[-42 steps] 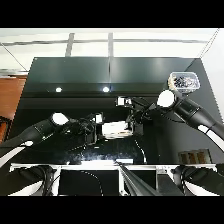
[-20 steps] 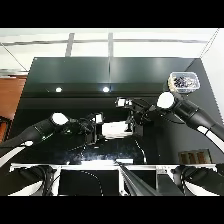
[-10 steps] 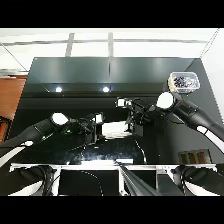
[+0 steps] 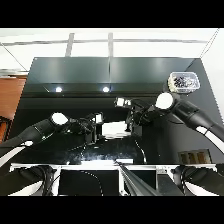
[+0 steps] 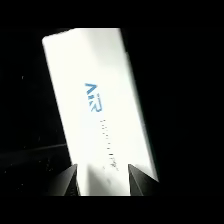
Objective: Fold the box and place the chain.
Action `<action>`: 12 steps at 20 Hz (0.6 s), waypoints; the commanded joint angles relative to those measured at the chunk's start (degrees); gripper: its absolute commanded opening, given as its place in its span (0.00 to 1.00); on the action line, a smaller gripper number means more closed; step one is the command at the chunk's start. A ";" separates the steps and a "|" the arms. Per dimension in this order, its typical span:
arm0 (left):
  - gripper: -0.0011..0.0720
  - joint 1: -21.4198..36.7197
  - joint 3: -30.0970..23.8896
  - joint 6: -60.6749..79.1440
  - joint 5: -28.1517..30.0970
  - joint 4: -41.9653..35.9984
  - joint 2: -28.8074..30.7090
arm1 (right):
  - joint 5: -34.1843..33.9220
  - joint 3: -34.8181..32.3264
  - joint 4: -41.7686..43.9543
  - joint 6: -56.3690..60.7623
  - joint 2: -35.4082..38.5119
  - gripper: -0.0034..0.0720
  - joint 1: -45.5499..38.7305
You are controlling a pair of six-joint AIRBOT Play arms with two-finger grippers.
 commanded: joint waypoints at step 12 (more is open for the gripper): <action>0.56 0.00 0.04 0.00 0.04 0.00 -0.04 | 1.81 -9.57 30.01 23.45 -3.23 0.06 -7.54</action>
